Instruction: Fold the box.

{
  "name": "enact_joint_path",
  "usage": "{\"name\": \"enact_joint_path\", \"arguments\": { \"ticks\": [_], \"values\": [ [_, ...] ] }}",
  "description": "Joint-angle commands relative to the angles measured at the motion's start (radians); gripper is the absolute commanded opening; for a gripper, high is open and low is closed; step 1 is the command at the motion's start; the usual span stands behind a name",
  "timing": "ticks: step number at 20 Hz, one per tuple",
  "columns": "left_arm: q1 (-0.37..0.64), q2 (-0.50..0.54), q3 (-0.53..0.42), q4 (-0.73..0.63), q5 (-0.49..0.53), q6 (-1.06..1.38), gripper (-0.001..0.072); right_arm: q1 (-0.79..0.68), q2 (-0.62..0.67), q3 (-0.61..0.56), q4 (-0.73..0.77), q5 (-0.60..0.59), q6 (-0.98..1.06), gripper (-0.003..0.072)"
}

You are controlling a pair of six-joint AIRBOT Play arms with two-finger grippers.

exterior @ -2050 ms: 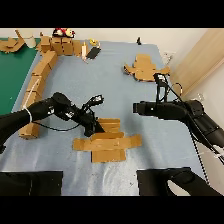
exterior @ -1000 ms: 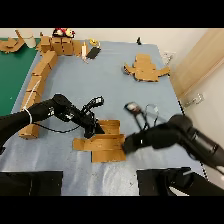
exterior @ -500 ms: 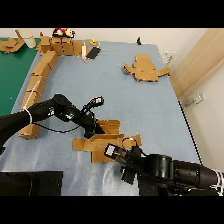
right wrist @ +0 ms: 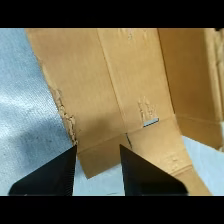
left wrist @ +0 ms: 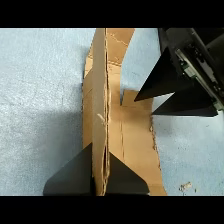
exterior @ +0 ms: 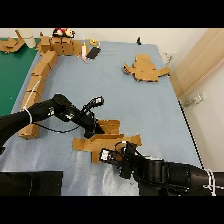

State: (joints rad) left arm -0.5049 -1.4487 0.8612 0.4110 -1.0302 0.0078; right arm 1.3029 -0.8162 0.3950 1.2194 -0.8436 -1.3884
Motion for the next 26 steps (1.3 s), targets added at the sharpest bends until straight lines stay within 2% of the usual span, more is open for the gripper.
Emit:
{"name": "enact_joint_path", "arguments": {
  "ticks": [1, 6, 13, 19, 23, 25, 26],
  "values": [
    [0.0, 0.0, 0.0, 0.0, 0.0, 0.0, 0.001, 0.002, -0.007, -0.001, 0.051, 0.015, -0.026, 0.0409],
    [0.0, 0.0, 0.0, 0.0, 0.0, 0.0, 0.0011, 0.002, -0.007, -0.001, 0.058, 0.006, -0.038, 0.0409],
    [0.0, 0.0, 0.0, 0.0, 0.0, 0.0, 0.0011, 0.002, -0.004, 0.003, -0.035, 0.049, 0.01, 0.0408],
    [0.0, 0.0, 0.0, 0.0, 0.0, 0.0, 0.0011, 0.001, 0.053, 0.015, -0.039, 0.04, 0.011, 0.0407],
    [0.0, 0.0, 0.0, 0.0, 0.0, 0.0, 0.0011, -0.021, 0.055, 0.013, -0.076, 0.092, 0.14, 0.0404],
    [0.0, 0.0, 0.0, 0.0, 0.0, 0.0, 0.0011, -0.021, 0.055, 0.01, -0.091, 0.101, 0.142, 0.0411],
    [0.0, 0.0, 0.0, 0.0, 0.0, 0.0, 0.0011, -0.021, 0.055, 0.011, -0.112, 0.089, 0.142, 0.0466]
  ]
}}
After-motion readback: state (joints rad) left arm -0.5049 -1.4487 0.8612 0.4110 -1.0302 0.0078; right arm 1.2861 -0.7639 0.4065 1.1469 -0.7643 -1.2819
